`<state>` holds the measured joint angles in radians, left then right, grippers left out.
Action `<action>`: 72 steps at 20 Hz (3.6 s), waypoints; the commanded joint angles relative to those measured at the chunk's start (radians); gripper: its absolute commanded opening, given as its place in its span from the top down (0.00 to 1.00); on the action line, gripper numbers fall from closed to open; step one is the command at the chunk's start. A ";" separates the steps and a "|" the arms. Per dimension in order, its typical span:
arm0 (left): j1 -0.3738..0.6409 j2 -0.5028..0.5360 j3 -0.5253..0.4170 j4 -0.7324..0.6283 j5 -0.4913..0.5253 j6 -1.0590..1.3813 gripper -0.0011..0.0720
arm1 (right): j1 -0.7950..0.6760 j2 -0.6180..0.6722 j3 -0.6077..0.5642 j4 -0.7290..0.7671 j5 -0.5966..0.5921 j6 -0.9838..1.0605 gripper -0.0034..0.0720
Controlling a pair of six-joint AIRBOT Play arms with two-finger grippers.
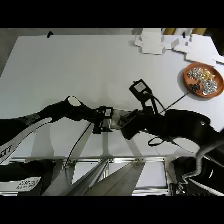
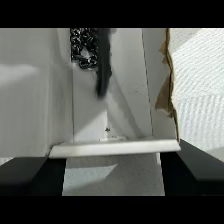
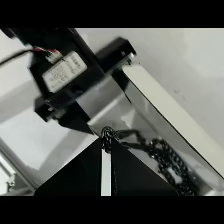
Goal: Fold the box and place the chain.
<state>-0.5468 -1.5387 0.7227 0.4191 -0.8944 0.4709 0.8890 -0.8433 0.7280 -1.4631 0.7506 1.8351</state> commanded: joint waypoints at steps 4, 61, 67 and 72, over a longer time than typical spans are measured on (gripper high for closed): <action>0.001 0.001 0.000 0.000 0.000 0.000 0.83 | 0.000 -0.161 0.000 -0.104 0.084 0.158 0.93; 0.001 0.001 0.000 0.000 0.000 0.000 0.83 | -0.516 -0.354 -0.080 -0.153 0.144 0.106 0.57; 0.001 0.001 0.000 0.000 0.000 0.000 0.83 | -0.516 -0.354 -0.087 -0.152 0.154 0.133 0.72; 0.001 0.001 0.000 0.000 0.000 0.000 0.83 | -0.516 -0.352 -0.087 -0.152 0.185 0.129 0.93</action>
<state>-0.5468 -1.5387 0.7227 0.4191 -0.8944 0.4709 0.3729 -1.1961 0.6422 -1.6154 0.9108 1.9644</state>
